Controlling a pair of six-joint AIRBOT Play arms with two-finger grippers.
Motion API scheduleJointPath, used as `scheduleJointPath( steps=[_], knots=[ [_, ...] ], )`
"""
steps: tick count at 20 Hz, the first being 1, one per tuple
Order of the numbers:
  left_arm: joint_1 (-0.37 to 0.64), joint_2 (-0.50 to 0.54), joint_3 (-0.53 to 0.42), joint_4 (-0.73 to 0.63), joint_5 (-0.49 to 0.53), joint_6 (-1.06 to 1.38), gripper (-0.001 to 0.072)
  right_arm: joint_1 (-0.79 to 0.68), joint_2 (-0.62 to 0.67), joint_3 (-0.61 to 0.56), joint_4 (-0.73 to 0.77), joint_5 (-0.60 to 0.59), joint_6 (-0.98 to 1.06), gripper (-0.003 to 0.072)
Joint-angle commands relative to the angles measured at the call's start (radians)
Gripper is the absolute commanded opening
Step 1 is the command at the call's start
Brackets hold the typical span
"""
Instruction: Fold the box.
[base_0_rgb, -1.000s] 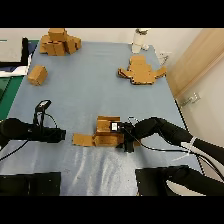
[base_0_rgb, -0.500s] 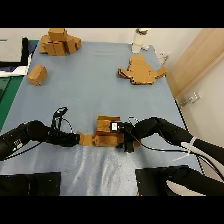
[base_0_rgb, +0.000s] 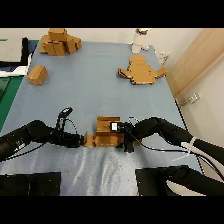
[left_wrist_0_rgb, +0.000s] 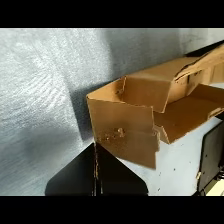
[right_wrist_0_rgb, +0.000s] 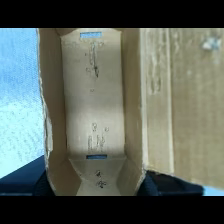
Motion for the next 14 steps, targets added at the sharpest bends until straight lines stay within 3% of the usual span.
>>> scheduleJointPath(
  steps=[1, 4, 7, 12, 14],
  knots=[
    [-0.001, -0.001, 0.000, -0.058, -0.002, 0.056, 0.0013, 0.000, 0.000, -0.001, 0.000, 0.000, 0.000, 0.0569],
    [-0.001, -0.001, 0.000, -0.157, 0.005, 0.152, 0.0014, 0.000, 0.000, -0.001, 0.000, 0.000, 0.000, 0.0569],
    [0.003, 0.000, 0.004, -0.149, 0.003, 0.153, 0.0013, 0.000, 0.000, -0.001, 0.000, 0.000, 0.000, 0.0569],
    [0.072, 0.014, 0.019, 0.100, -0.033, -0.090, 0.0013, 0.000, 0.000, -0.001, 0.000, 0.000, 0.000, 0.0569],
    [0.102, 0.011, 0.019, 0.132, -0.040, -0.134, 0.0013, 0.000, 0.000, -0.001, 0.000, 0.000, 0.000, 0.0569]
  ],
)
